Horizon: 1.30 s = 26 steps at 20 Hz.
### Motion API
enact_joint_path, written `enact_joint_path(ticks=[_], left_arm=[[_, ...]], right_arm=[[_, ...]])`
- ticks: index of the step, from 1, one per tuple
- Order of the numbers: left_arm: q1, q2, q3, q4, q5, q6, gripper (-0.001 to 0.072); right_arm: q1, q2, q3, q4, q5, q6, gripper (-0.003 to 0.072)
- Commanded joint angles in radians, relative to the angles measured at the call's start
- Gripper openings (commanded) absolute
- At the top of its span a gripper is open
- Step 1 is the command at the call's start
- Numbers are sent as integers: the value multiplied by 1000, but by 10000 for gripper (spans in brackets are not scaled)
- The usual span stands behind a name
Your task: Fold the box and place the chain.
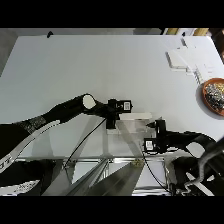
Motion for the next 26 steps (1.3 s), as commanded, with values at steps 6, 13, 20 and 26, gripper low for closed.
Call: enact_joint_path(ticks=[6, 13, 20, 26], left_arm=[[-1, 0, 0, 0, 0, 0, 9], [-1, 0, 0, 0, 0, 0, 9], [-1, 0, 0, 0, 0, 0, 9], [-1, 0, 0, 0, 0, 0, 9]], right_arm=[[-133, -19, 84, 68, -6, -16, 669], [-265, -186, 147, 217, 78, -172, 669], [-410, -356, 175, 372, 147, -393, 669], [-425, -489, 177, 504, 160, -587, 667]])
